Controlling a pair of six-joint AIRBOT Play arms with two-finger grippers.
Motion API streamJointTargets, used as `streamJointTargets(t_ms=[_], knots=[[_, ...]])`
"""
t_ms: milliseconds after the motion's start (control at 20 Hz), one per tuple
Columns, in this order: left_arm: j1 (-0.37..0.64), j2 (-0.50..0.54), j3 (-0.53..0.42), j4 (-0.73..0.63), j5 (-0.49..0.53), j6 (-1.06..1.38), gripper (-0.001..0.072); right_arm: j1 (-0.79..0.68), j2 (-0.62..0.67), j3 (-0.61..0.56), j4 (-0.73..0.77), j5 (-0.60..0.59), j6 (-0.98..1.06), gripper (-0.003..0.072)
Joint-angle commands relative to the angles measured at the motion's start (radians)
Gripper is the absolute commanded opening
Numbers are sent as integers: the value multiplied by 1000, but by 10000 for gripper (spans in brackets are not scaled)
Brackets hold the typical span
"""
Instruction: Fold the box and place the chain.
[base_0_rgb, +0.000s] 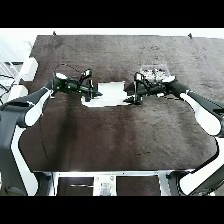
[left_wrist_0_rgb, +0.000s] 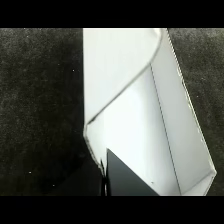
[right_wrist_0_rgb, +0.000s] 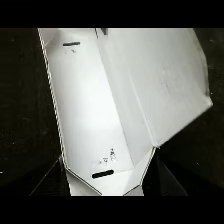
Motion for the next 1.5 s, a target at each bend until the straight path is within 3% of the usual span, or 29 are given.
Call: streamJointTargets(t_ms=[0, 100, 1150, 1450], knots=[[0, 0, 0, 0, 0, 0, 18, -7, -67, 82, -12, 122, 11, 698], [0, 0, 0, 0, 0, 0, 18, -6, -92, 112, -19, 164, 28, 698], [0, 0, 0, -3, 0, 0, 18, 56, -225, 231, -46, 165, 39, 695], [0, 0, 0, -3, 0, 0, 18, 60, -248, 257, -53, 164, 62, 655]])
